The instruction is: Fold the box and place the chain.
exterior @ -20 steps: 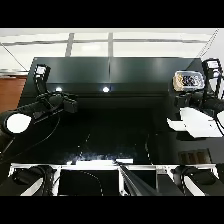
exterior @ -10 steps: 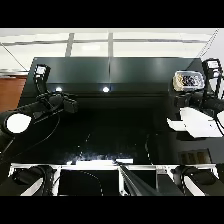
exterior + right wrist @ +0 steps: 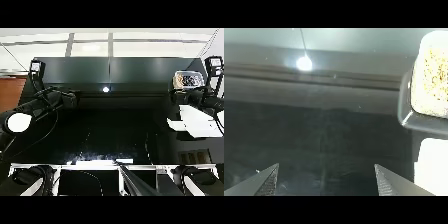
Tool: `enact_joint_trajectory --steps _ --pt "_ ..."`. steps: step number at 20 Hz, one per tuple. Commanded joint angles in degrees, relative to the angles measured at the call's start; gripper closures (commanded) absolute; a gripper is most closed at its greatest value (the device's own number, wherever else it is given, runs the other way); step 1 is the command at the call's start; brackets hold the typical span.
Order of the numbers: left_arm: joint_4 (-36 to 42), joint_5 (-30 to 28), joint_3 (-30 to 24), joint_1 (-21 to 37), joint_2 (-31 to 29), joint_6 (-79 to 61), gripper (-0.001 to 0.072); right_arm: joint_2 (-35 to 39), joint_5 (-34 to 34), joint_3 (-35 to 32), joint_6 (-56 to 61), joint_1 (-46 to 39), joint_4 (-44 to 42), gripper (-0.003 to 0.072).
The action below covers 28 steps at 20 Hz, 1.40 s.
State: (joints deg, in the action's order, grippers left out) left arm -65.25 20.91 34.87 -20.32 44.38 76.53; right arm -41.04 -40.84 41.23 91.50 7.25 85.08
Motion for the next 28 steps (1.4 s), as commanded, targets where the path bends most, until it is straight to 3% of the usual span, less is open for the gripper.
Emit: enact_joint_trajectory --steps 1,3,6,8,12,14,15,17,19,22,26,27,28 --pt "-0.28 -4.15 -0.02 0.04 1.05 0.15 0.0004 -2.23 -0.26 1.97 7.63 -5.07 9.07 -0.0034" --pt "-0.28 -3.87 -0.02 0.04 1.22 0.15 0.0004 -7.85 -4.00 8.07 10.47 -15.45 16.33 -0.0034" --pt "-0.28 -3.72 -0.02 0.04 1.22 0.13 0.0004 -18.21 -6.62 18.43 10.25 -34.73 12.04 -0.0034" --pt "-0.28 -3.74 -0.02 0.04 1.25 0.13 0.0004 -24.94 -12.00 24.46 9.31 -46.21 7.23 -0.0034" --pt "-0.28 -3.74 -0.02 0.04 1.25 0.15 0.0004 -34.36 -22.01 30.80 4.22 -61.64 5.09 -0.0034" --pt "-0.26 -3.74 -0.02 0.00 1.27 0.15 0.0005 -38.21 -22.91 32.61 -1.44 -66.20 1.68 -0.0034" --pt "-0.26 -3.74 -0.02 0.00 1.25 0.17 0.0006 -41.09 -24.35 34.21 -7.37 -68.15 -4.11 -0.0034" --pt "-0.09 -3.74 -0.02 -0.02 1.25 0.17 0.0005 -48.22 -32.44 38.82 -20.20 -71.30 -19.63 -0.0034" --pt "-0.09 -3.74 -0.02 -0.04 1.25 0.20 0.0005 -55.04 -41.64 43.12 -24.74 -72.74 -27.85 -0.0034" --pt "-0.04 -3.74 -0.02 -0.07 1.27 0.22 0.0007 -60.89 -48.63 45.22 -30.45 -71.73 -30.64 -0.0034" --pt "-0.07 -3.76 -0.02 -0.04 1.27 0.22 0.0007 -63.82 -48.72 45.33 -33.48 -68.30 -28.89 -0.0034" --pt "-0.07 -3.74 -0.02 -0.04 1.27 0.22 0.0007 -64.02 -48.74 45.33 -33.66 -67.76 -28.87 0.0030" --pt "-0.07 -3.74 -0.02 -0.04 1.27 0.22 0.0007 -64.04 -48.94 45.33 -33.66 -67.43 -28.85 0.0140"
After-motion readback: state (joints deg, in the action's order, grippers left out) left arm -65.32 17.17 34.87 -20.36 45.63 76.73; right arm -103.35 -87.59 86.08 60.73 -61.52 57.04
